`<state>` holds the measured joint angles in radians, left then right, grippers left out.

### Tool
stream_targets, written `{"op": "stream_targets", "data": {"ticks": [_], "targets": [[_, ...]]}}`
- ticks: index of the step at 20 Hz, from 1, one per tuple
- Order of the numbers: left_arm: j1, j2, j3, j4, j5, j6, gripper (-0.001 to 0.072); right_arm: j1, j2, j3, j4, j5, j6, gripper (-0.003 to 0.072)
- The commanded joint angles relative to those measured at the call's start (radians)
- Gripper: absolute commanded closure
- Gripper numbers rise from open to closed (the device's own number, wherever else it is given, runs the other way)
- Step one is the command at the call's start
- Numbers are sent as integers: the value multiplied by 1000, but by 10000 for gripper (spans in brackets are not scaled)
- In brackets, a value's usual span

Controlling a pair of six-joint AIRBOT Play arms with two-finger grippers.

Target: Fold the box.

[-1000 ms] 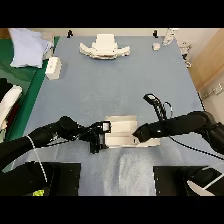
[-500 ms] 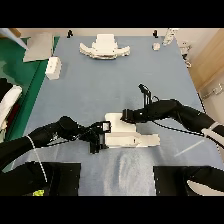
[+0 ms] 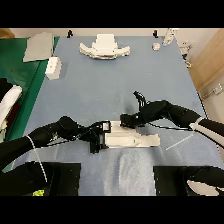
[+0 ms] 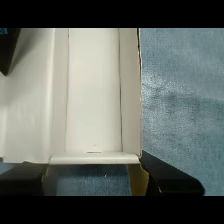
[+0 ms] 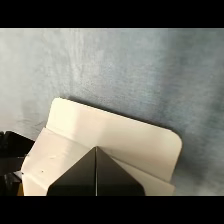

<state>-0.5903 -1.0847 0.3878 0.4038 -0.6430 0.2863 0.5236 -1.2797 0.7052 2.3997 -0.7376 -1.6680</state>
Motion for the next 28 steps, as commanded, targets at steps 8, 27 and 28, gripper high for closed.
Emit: {"op": "stream_targets", "data": {"ticks": [8, 27, 28], "targets": [[0, 0, 0, 1, 0, 1, 235, -1, 3, 4, -24, -31, -2, 684], [0, 0, 0, 0, -1, 1, 235, 137, 463, -82, -325, -467, -583, 209], [0, 0, 0, 1, -1, 1, 235, 137, 463, -93, -380, -460, -624, 196]]}}
